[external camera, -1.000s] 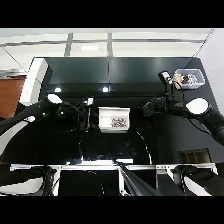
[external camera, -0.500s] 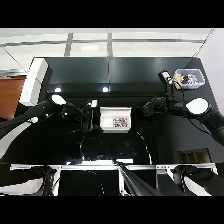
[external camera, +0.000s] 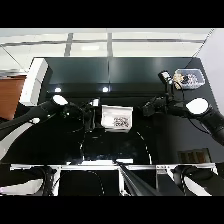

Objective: Fold the box and place the chain.

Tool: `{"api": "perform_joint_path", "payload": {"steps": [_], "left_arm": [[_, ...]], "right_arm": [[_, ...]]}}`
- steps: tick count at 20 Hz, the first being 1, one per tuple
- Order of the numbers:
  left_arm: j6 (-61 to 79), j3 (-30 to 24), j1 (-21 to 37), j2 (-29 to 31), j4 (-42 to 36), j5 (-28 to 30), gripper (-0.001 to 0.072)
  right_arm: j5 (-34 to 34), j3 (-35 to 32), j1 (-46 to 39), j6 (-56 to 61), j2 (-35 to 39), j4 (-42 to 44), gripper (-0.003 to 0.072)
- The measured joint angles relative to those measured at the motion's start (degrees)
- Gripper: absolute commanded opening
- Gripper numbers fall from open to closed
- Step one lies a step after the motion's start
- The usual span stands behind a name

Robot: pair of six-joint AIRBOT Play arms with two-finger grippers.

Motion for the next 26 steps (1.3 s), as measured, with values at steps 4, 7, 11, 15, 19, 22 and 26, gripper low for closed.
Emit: {"api": "perform_joint_path", "payload": {"steps": [4,7,11,15,19,22,26], "left_arm": [[0.3,0.0,-0.9,0.0,0.2,0.0,0.071],[0.4,0.0,-1.4,0.0,0.7,0.0,0.0523],[0.5,0.0,-1.6,0.0,0.9,0.0,0.034],[0.2,0.0,-1.6,0.0,0.9,0.1,0.0275],[-0.1,0.0,-1.6,0.0,1.0,0.1,0.0275],[-0.1,0.0,-1.6,0.0,1.0,0.2,0.0275],[-0.1,0.0,-1.6,0.0,1.0,0.2,0.0275]], "right_arm": [[0.2,0.0,0.0,0.0,0.0,0.0,0.0356],[0.4,0.0,0.0,0.0,0.0,0.0,0.0356],[0.3,0.0,0.0,0.0,0.0,0.1,0.0589],[-1.9,0.0,0.0,0.0,0.0,4.0,0.0708],[-5.4,2.7,0.0,0.0,-2.4,8.6,0.0708],[-6.3,6.6,0.5,0.5,-7.0,10.0,0.0707],[-1.4,9.4,3.2,-5.1,-12.3,9.2,0.0707]]}}
